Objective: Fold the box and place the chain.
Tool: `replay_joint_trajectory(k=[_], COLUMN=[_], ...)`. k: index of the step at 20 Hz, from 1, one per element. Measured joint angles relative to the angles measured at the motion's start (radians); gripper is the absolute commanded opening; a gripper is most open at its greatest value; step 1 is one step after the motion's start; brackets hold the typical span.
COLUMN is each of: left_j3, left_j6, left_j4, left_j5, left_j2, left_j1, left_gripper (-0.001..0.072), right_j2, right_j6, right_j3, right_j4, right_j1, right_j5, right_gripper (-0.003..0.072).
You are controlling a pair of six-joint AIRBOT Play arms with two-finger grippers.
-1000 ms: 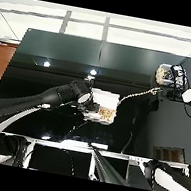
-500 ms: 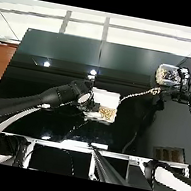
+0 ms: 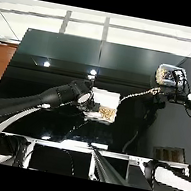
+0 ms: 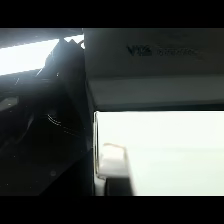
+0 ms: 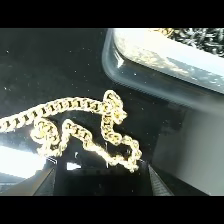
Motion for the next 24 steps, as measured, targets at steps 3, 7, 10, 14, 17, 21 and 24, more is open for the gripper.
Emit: replay_joint_trajectory(k=[3,7,10,14,17,21,24], left_j3=[0.0,0.0,0.0,0.0,0.0,0.0,0.0], left_j6=[0.0,0.0,0.0,0.0,0.0,0.0,0.0], left_j4=[0.0,0.0,-0.004,-0.004,-0.004,-0.004,-0.004], left_j5=[-0.001,-0.006,-0.006,-0.007,-0.007,-0.006,-0.006], left_j2=[0.0,0.0,0.0,0.0,0.0,0.0,0.0], left_j1=[0.0,0.0,0.0,0.0,0.0,0.0,0.0], left_gripper=[0.0032,0.0032,0.0032,0.0032,0.0032,0.0032,0.0032], right_j2=[-0.012,-0.03,-0.039,-0.042,-0.026,0.108,0.264], right_j6=[-0.007,-0.008,-0.01,-0.01,0.032,0.078,0.159], right_j3=[0.0,0.001,0.003,0.005,0.006,0.009,0.06], right_j4=[0.026,0.049,0.062,0.069,0.066,0.079,0.108], right_j1=[0.0,0.0,0.0,0.0,0.0,0.0,0.0], right_j5=[-0.019,-0.056,-0.083,-0.084,-0.041,0.06,0.238], right_gripper=[0.0539,0.0537,0.0406,0.0017,0.0016,0.0016,0.0016])
